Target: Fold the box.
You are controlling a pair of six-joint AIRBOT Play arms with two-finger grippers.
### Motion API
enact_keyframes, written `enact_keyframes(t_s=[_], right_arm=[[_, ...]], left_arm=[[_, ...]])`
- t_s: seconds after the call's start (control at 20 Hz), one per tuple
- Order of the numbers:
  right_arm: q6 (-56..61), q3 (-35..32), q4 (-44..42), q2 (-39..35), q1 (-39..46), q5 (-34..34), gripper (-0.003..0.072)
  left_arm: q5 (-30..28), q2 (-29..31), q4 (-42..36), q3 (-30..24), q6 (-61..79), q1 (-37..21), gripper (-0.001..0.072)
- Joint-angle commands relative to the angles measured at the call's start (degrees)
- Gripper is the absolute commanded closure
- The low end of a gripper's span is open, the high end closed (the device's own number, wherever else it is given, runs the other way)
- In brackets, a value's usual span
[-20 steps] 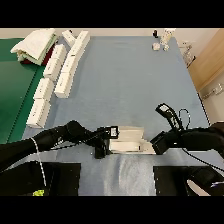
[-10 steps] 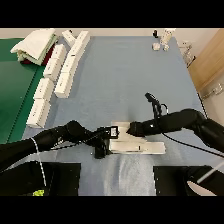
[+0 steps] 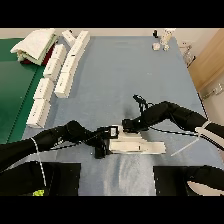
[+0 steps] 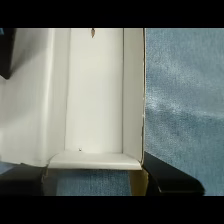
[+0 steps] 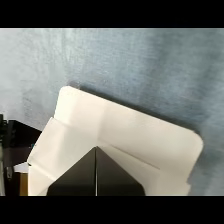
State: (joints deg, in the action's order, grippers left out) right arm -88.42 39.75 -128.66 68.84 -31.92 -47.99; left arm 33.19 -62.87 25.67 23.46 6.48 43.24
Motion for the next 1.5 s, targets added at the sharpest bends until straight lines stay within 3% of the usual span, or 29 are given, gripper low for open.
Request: enact_keyframes(t_s=[0.0, 0.35, 0.7, 0.9, 0.95, 1.05, 1.1, 1.15, 1.3, 1.45], right_arm=[[-1.2, 0.3, 0.3, 1.4, -0.1, 0.0, 0.0680], [-4.0, 2.4, 2.6, -2.7, 0.2, -2.1, 0.0680], [-5.6, 2.8, 17.0, -21.6, -0.5, -12.2, 0.0681], [-20.3, -3.4, 16.8, -33.7, -3.0, -22.6, 0.0672], [-20.3, -4.9, 18.3, -36.2, -3.0, -24.3, 0.0555], [-24.2, -7.5, 22.6, -39.7, -3.0, -25.0, 0.0148], [-29.7, -8.9, 25.2, -40.4, -3.0, -24.7, 0.0009], [-36.8, -10.3, 26.4, -40.4, -3.0, -24.1, -0.0024], [-54.4, -15.5, 23.6, -39.8, -3.0, -15.8, -0.0024], [-59.7, -19.6, 22.0, -38.6, -3.0, -7.3, -0.0024]], left_arm=[[0.0, 0.0, 0.0, 0.0, 0.0, 0.0, 0.0254], [0.0, 0.0, 0.0, 0.0, 0.0, 0.0, 0.0254], [0.0, 0.0, 0.0, 0.0, 0.0, 0.0, 0.0254], [0.0, 0.0, 0.0, 0.0, 0.0, 0.0, 0.0254], [0.0, 0.0, 0.0, 0.0, 0.0, 0.0, 0.0254], [0.0, 0.0, 0.0, 0.0, 0.0, 0.0, 0.0254], [0.0, 0.0, 0.0, 0.0, 0.0, 0.0, 0.0254], [0.0, 0.0, 0.0, 0.0, 0.0, 0.0, 0.0254], [0.0, 0.0, 0.0, 0.0, 0.0, 0.0, 0.0254], [0.0, 0.0, 0.0, 0.0, 0.0, 0.0, 0.0253]])
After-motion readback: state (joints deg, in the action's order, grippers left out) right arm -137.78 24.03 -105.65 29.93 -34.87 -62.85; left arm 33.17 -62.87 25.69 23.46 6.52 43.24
